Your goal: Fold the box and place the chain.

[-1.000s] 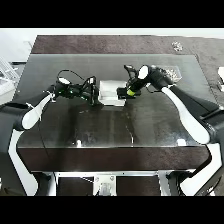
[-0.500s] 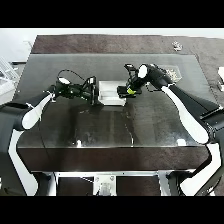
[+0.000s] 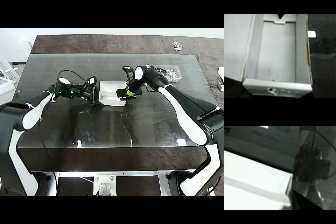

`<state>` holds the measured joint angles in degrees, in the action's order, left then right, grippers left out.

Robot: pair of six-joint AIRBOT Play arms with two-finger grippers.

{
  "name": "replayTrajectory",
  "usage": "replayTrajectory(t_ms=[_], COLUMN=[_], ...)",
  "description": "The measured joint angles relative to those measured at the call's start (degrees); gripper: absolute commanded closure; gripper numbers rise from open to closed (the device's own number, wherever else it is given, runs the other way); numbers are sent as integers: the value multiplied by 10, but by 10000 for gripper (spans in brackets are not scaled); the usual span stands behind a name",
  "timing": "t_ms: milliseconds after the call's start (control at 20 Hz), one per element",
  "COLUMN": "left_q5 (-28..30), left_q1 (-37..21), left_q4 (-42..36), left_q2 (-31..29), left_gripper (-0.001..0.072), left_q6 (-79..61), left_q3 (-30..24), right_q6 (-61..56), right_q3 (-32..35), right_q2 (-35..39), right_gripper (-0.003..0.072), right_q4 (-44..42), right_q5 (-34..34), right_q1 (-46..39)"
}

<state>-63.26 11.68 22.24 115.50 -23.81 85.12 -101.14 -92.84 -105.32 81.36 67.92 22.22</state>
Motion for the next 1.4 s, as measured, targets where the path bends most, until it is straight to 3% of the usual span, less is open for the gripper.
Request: replayTrajectory(t_ms=[100,200,300,550,650,850,950,1400], left_q5=[0,0,-3,0,3,9,8,7], left_q1=[0,0,0,0,0,-1,0,0], left_q4=[0,-1,-5,-2,-2,3,2,1], left_q2=[0,0,0,0,0,1,1,1], left_gripper=[358,357,357,358,358,358,358,358], left_q6=[0,0,2,1,-1,-2,-2,0], left_q3=[0,0,0,0,0,0,0,0], right_q6=[-3,-7,-11,-5,0,-1,-2,13], right_q3=[0,0,0,-3,-11,-38,-53,-80], right_q2=[0,0,0,-1,-1,0,0,46], right_gripper=[447,608,677,672,425,348,226,222], right_q4=[11,18,24,33,36,39,37,44], right_q5=[3,5,6,8,11,13,12,22], right_q1=[3,5,5,11,12,12,12,-3])
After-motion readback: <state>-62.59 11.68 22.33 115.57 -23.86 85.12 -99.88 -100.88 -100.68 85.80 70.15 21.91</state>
